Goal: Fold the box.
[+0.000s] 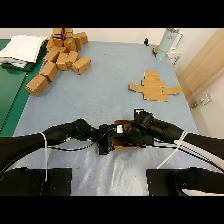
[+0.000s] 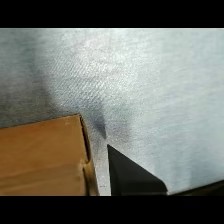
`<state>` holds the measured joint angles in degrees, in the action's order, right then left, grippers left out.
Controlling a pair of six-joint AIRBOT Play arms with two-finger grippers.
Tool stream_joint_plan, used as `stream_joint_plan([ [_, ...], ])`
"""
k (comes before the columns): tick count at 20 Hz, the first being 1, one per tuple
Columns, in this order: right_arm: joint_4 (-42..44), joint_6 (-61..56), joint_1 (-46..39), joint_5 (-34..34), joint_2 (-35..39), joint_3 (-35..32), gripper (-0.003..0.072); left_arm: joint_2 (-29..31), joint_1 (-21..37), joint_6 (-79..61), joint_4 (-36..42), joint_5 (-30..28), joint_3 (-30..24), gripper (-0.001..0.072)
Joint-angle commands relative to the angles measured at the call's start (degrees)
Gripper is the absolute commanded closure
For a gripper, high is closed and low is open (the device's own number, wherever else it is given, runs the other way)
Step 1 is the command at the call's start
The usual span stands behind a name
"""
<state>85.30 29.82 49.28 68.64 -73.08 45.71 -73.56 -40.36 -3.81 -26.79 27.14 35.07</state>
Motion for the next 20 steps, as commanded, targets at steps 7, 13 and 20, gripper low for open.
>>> stream_joint_plan([
  [7,-1.4,3.2,0.0,10.2,5.4,8.6,0.0333,0.0,0.0,-0.1,0.0,0.0,0.0,0.0285],
  [13,-6.8,3.3,0.0,18.3,9.2,9.0,0.0333,0.0,0.0,-0.1,0.0,0.0,0.0,0.0285],
  [20,-4.0,3.7,0.0,10.6,9.1,4.8,0.0368,0.0,0.0,-0.1,0.0,0.0,0.0,0.0285],
])
